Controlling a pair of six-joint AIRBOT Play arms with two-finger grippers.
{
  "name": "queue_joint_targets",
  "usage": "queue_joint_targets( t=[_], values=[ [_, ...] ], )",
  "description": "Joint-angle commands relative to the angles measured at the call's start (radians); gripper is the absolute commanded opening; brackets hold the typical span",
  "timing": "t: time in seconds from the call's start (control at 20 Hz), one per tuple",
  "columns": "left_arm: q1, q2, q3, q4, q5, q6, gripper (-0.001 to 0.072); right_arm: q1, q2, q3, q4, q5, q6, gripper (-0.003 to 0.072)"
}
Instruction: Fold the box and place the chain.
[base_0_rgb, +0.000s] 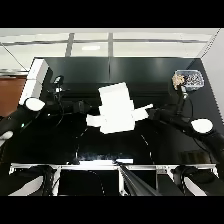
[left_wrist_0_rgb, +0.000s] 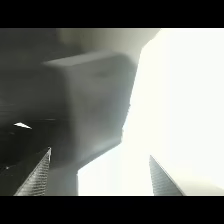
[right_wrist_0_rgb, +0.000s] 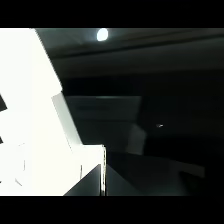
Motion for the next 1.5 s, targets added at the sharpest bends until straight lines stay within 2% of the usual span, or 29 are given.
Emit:
queue_joint_targets(
  t=[0.0,0.1,0.2,0.3,0.45,0.55,0.6,0.7,0.8,0.85,0.9,1.0,1.05,1.1,1.15,1.2,1.25,1.35,1.45],
  values=[
    [0.036,-0.175,0.082,-0.19,-0.174,0.152,0.0709,0.076,0.005,-0.016,-0.004,-0.047,0.019,0.0017],
    [0.028,-0.243,0.121,-0.258,-0.212,0.256,0.0709,0.076,0.005,-0.016,-0.001,-0.029,0.024,0.0017],
    [0.019,-0.319,0.174,-0.289,-0.328,0.325,0.0708,0.076,0.005,-0.016,-0.002,-0.023,0.024,0.0017],
    [0.014,-0.394,0.23,-0.28,-0.443,0.325,0.0709,0.076,0.005,-0.016,-0.001,-0.061,0.024,0.0017],
    [-0.009,-0.458,0.281,-0.229,-0.491,0.385,0.0705,0.076,0.005,-0.016,-0.004,-0.082,0.024,0.0017],
    [-0.019,-0.488,0.313,-0.213,-0.576,0.483,0.0651,0.076,0.005,-0.016,-0.006,-0.076,0.024,0.0016],
    [-0.02,-0.494,0.324,-0.192,-0.586,0.513,0.0565,0.076,0.005,-0.016,-0.005,-0.074,0.024,0.0017],
    [-0.02,-0.5,0.337,-0.162,-0.537,0.525,0.0555,0.076,0.005,-0.016,-0.024,-0.058,0.022,0.0017],
    [-0.021,-0.52,0.361,-0.166,-0.543,0.549,0.0457,0.076,0.005,-0.016,-0.061,-0.018,0.023,0.0017],
    [-0.021,-0.537,0.378,-0.165,-0.573,0.549,0.0435,0.076,0.005,-0.016,-0.074,-0.005,0.024,0.0017],
    [-0.02,-0.555,0.394,-0.161,-0.615,0.55,0.0328,0.076,0.005,-0.016,-0.074,-0.002,0.024,0.0017],
    [-0.02,-0.576,0.418,-0.126,-0.668,0.55,0.0205,0.076,0.005,-0.016,-0.074,-0.005,0.024,0.0017],
    [-0.02,-0.577,0.42,-0.107,-0.668,0.55,0.0081,0.076,0.005,-0.016,-0.078,-0.002,0.013,0.0018],
    [-0.02,-0.577,0.42,-0.098,-0.668,0.556,0.003,0.076,0.005,-0.016,-0.083,0.018,-0.02,0.002],
    [-0.018,-0.577,0.42,-0.093,-0.668,0.556,0.0029,0.076,0.005,-0.016,-0.09,0.029,-0.045,0.0115],
    [-0.018,-0.576,0.42,-0.088,-0.671,0.555,0.0028,0.074,0.005,-0.014,-0.098,0.028,-0.06,0.0388],
    [-0.018,-0.576,0.42,-0.083,-0.673,0.555,0.0027,0.064,0.005,0.0,-0.127,0.036,-0.062,0.0623],
    [-0.021,-0.563,0.42,-0.082,-0.675,0.555,0.0026,0.043,0.009,0.101,-0.193,0.162,-0.088,0.0639],
    [-0.031,-0.521,0.42,-0.064,-0.658,0.557,0.0024,0.044,0.009,0.206,-0.335,0.273,-0.166,0.0639]
  ],
)
